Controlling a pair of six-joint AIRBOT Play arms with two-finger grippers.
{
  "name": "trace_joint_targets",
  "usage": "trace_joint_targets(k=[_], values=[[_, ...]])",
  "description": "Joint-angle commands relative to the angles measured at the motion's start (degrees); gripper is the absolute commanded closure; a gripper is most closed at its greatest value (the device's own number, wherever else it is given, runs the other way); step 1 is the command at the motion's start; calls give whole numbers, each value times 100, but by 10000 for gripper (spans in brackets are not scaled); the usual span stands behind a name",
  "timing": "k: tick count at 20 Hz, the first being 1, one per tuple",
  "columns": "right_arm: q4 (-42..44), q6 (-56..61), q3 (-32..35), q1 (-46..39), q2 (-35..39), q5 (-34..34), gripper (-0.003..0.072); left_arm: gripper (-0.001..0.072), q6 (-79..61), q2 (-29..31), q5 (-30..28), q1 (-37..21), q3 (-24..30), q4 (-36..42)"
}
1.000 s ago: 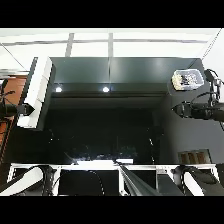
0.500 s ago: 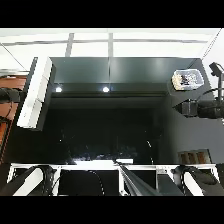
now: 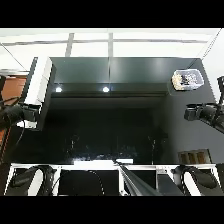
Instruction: Fold the box and place the chain.
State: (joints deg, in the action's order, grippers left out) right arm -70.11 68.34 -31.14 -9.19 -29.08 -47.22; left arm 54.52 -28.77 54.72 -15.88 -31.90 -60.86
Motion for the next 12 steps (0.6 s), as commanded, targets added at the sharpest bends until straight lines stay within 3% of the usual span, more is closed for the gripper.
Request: trace_joint_targets(k=[1,12], values=[[-151,0,177,0,61,74,669,686,9,798,-195,61,435,28],[-151,0,177,0,61,79,669,686,9,946,-201,61,435,28]])
